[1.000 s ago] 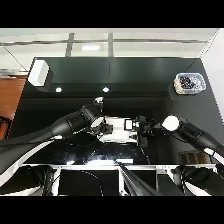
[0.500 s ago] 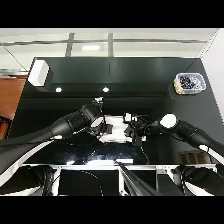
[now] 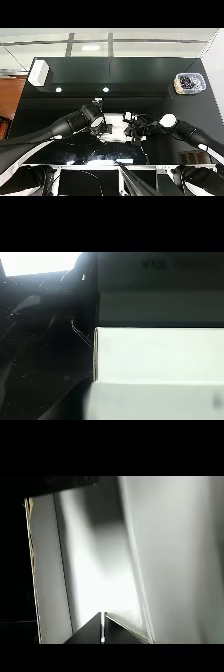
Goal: Fold the box and place the chain.
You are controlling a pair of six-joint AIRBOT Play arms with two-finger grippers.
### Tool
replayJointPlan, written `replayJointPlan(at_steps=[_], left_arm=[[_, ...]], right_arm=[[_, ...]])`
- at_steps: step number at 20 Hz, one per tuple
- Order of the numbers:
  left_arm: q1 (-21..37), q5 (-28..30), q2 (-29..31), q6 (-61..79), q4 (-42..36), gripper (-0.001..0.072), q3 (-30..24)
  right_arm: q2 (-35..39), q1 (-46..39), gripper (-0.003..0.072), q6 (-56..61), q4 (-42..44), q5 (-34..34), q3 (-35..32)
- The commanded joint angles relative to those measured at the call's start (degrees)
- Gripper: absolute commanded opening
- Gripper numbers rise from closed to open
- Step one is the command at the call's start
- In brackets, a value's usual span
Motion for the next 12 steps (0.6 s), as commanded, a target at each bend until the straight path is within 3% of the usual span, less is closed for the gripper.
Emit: replayJointPlan(at_steps=[1, 4, 7, 10, 12], left_arm=[[0.0, -0.2, 0.0, 0.0, 0.0, 0.0028, 0.1], [0.0, -0.2, 0.0, 0.0, 0.0, 0.0028, 0.1], [0.0, -0.2, 0.0, 0.0, 0.0, 0.0028, 0.1], [0.0, -0.2, 0.0, 0.0, 0.0, 0.0028, 0.1], [0.0, -0.2, 0.0, 0.0, 0.0, 0.0028, 0.1]], right_arm=[[2.7, -2.0, 0.0010, 16.0, -3.8, 0.9, 0.7], [11.4, -11.8, 0.0010, 48.2, -18.2, 11.5, 4.3], [18.7, -25.5, 0.0011, 67.0, -23.6, 20.6, 2.7], [18.8, -30.2, 0.0010, 77.5, -21.4, 18.7, -5.5], [17.3, -29.6, 0.0010, 78.5, -13.8, 14.6, -11.0]])
